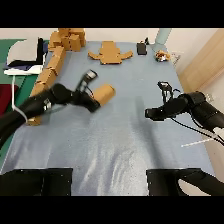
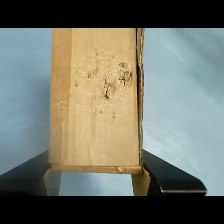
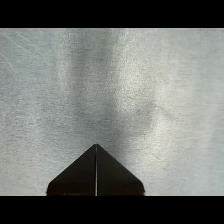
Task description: Fold the box.
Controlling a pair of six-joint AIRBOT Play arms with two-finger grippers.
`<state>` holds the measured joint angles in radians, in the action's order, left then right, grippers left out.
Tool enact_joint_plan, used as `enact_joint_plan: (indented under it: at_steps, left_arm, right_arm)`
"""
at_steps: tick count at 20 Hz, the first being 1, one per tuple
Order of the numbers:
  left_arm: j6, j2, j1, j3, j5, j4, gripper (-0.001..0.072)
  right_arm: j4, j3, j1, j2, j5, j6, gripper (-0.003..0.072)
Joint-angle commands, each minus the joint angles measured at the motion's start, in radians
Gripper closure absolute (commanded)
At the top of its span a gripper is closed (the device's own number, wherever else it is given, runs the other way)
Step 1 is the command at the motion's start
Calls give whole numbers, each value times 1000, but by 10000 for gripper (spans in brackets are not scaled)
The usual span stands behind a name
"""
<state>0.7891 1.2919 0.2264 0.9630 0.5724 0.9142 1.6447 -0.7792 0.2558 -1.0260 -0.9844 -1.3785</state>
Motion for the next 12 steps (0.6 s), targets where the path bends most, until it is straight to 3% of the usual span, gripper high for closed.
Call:
enact_joint_plan:
  at_steps: [1, 3, 7, 12]
  left_arm:
    - [240, 188, -183, 238, 91, 184, 256]
    - [325, 325, -242, 402, 154, 263, 255]
    - [587, 526, -302, 670, 166, 502, 255]
    - [623, 711, -314, 895, 187, 533, 255]
  right_arm:
    - [1, -1, 0, 1, 0, 2, 681]
    - [1, -1, 0, 1, 0, 2, 681]
    - [1, -1, 0, 1, 0, 2, 682]
    - [1, -1, 0, 1, 0, 2, 681]
